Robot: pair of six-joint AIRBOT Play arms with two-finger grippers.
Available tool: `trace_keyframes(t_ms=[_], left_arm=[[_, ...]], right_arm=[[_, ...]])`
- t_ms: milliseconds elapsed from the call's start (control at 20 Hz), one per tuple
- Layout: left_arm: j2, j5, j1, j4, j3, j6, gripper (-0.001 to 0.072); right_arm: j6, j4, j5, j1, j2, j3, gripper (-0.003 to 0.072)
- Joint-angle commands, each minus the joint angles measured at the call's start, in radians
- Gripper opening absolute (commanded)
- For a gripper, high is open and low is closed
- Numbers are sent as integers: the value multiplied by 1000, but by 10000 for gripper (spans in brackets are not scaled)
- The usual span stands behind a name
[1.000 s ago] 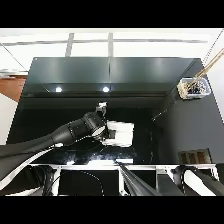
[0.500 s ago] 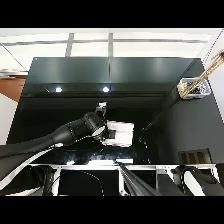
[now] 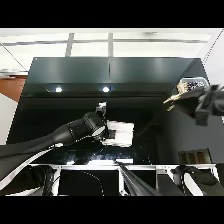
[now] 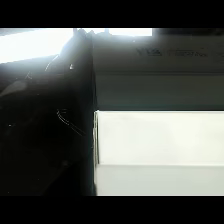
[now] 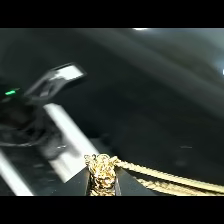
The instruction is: Fold the box and place the chain.
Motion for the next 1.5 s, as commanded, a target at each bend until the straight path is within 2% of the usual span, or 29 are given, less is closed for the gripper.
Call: trace_keyframes(t_ms=[0,250,400,750,1100,1250,1450], left_arm=[[0,0,1,0,0,0,33],[0,0,1,0,0,0,32],[0,0,1,0,0,0,32],[0,3,1,0,0,0,32],[0,3,1,0,0,0,32],[0,3,1,0,0,0,32],[0,3,1,0,0,0,33]], right_arm=[[-11,78,-58,93,5,-140,37],[10,66,-183,258,5,-284,37],[18,62,-255,325,3,-332,37],[36,48,-221,364,-3,-338,37],[78,47,-397,536,-122,-338,38],[78,47,-423,563,-181,-338,39],[81,22,-433,563,-193,-338,40]])
